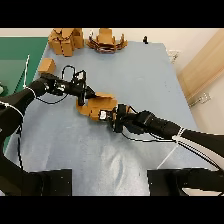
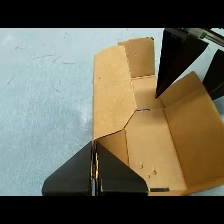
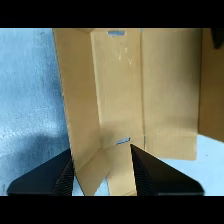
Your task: Fold the box.
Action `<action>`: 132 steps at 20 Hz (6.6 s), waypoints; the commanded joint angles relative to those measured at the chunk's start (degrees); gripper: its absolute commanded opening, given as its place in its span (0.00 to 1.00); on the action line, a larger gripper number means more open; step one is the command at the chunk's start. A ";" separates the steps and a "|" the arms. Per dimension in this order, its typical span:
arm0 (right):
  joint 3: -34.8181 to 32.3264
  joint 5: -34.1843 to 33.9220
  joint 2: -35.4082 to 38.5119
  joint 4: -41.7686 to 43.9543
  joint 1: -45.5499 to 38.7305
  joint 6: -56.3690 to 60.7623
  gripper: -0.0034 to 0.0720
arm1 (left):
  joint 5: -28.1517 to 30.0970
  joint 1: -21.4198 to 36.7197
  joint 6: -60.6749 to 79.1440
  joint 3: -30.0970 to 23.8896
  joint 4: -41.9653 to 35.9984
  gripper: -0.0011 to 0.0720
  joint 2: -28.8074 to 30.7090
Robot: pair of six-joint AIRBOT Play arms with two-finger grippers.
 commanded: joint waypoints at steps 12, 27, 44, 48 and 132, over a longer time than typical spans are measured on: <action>3.61 -4.55 2.03 -0.72 -0.28 0.20 0.99 | -21.55 6.05 -2.21 -0.04 0.92 0.04 0.04; 3.61 -2.01 2.03 1.44 -0.07 0.04 0.99 | -18.67 4.22 -2.16 -0.09 4.79 0.04 -2.73; 10.03 -10.91 -5.22 22.97 -3.85 -15.52 0.96 | -18.56 4.24 -2.19 -0.09 4.83 0.04 -2.82; 15.15 -20.28 -9.03 32.85 -7.48 -25.92 0.92 | -18.53 4.26 -2.19 -0.09 4.83 0.04 -2.82; 16.59 -26.38 -14.03 43.21 -11.19 -38.53 0.14 | -7.32 -2.08 -48.98 25.31 31.63 0.02 1.62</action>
